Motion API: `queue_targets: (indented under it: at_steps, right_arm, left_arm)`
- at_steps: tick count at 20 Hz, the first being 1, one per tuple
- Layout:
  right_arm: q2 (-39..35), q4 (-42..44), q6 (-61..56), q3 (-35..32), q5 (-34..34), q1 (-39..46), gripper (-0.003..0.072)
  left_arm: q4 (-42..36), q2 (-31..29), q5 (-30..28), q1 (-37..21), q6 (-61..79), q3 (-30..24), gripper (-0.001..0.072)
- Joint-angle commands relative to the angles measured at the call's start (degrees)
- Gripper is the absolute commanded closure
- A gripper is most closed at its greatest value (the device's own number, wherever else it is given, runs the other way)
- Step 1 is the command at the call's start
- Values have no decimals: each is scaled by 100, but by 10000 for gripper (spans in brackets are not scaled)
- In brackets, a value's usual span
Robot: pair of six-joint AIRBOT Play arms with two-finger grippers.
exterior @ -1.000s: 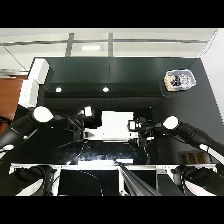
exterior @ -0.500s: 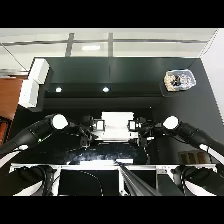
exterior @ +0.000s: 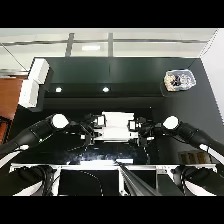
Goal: Fold the box and place the chain.
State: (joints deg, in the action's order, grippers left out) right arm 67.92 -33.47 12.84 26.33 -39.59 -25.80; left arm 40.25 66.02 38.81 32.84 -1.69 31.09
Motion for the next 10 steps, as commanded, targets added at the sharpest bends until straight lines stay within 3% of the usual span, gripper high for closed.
queue_targets:
  at_steps: [1,3,5,10]
  right_arm:
    - [-2,0,9,-2,-2,-2,193]
    - [-2,0,9,-2,-2,-2,193]
    - [-2,0,9,-2,-2,-2,193]
    - [-2,0,11,-2,-2,-2,193]
  left_arm:
    - [-505,68,-52,4,4,2,381]
    - [-570,140,17,7,7,2,381]
    - [-717,208,-17,44,13,4,446]
    - [-791,391,-63,278,216,2,446]
